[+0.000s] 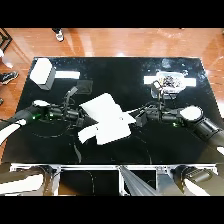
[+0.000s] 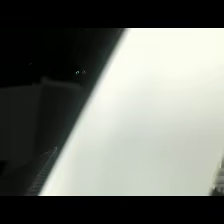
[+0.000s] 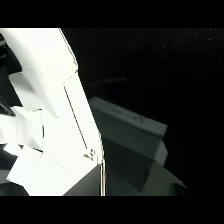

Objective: Fold the box and place the chain.

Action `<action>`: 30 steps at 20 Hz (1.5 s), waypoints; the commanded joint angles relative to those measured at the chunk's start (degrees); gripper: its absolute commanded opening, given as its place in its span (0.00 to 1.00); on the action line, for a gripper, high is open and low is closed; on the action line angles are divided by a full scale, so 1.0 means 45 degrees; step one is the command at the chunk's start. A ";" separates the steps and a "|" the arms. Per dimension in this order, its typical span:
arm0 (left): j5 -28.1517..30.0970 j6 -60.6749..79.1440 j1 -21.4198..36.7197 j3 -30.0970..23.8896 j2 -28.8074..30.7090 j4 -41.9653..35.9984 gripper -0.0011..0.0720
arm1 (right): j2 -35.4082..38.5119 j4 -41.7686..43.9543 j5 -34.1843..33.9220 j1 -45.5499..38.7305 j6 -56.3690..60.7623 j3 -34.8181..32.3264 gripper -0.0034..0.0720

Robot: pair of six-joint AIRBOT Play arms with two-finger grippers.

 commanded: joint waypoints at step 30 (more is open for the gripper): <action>0.4430 0.4143 -0.5620 0.1379 0.2331 0.3332 0.05 | 0.0763 -0.4362 0.6343 -0.6810 -0.0831 0.1520 0.98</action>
